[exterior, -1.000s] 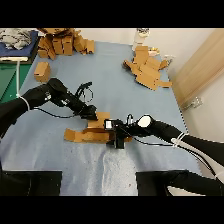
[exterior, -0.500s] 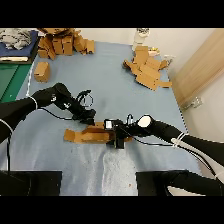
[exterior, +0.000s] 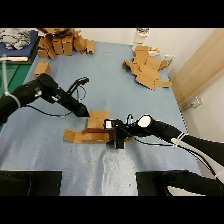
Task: Fold the box.
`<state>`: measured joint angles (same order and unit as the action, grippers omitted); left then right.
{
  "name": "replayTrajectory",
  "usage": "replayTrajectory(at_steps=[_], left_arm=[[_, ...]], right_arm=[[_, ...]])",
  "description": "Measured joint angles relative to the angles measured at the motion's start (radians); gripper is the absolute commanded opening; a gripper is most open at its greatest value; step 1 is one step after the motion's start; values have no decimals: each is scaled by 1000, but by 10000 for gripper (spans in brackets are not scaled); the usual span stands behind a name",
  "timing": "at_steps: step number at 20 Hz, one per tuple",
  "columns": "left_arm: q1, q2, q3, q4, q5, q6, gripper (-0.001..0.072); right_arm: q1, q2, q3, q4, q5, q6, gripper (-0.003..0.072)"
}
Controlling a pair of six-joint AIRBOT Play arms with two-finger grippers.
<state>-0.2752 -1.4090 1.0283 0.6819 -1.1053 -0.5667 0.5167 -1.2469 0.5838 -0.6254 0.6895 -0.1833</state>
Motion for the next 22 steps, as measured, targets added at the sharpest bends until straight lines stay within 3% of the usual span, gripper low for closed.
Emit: replayTrajectory(at_steps=[5,7,12,22], left_arm=[[-7,201,-189,150,69,277,23],[-23,245,-253,191,113,347,544],[-72,275,-321,247,140,442,537],[-201,280,-337,302,129,497,538]], right_arm=[[0,0,0,0,2,0,577],[0,0,0,0,5,0,577],[0,0,0,0,8,0,577],[0,0,0,0,9,0,577]])
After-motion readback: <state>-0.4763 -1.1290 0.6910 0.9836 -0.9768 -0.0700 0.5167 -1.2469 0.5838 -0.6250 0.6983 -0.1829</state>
